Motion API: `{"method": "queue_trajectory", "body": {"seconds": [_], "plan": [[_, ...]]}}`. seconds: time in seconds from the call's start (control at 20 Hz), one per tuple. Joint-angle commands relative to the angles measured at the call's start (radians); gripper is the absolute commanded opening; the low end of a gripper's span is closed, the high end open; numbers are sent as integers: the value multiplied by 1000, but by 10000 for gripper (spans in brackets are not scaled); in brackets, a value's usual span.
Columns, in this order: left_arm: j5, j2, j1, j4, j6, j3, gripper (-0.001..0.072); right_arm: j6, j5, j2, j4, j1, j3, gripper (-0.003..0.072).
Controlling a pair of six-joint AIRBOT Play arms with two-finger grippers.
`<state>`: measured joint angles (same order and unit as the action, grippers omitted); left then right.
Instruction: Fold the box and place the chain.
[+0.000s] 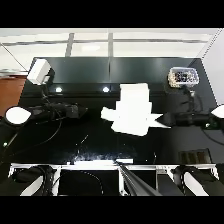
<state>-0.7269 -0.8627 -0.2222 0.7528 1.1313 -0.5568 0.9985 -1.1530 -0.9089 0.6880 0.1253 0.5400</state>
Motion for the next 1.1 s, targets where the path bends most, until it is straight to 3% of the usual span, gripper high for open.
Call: {"method": "queue_trajectory", "body": {"seconds": [0.0,0.25,0.4,0.55,0.75,0.85,0.9,0.95,1.05], "plan": [[-35,-108,-36,-104,-17,-1,702,-53,136,69,-10,-193,-103,49],[-226,-302,-5,-344,-337,-35,703,-107,175,69,-15,-315,-123,49],[-301,-406,-29,-348,-454,-75,703,-109,172,69,-15,-316,-123,49],[-312,-495,-62,-354,-515,-127,703,-108,169,69,-19,-316,-123,48],[-520,-658,-65,-352,-606,-258,696,-109,170,69,-19,-316,-123,48],[-576,-732,-66,-314,-611,-316,690,-108,170,69,-19,-316,-123,49],[-575,-753,-71,-294,-612,-332,683,-108,170,69,-19,-316,-123,49],[-582,-772,-75,-290,-613,-347,602,-108,170,69,-19,-316,-123,49],[-613,-796,-89,-282,-637,-373,548,-108,170,69,-18,-316,-123,49]]}}
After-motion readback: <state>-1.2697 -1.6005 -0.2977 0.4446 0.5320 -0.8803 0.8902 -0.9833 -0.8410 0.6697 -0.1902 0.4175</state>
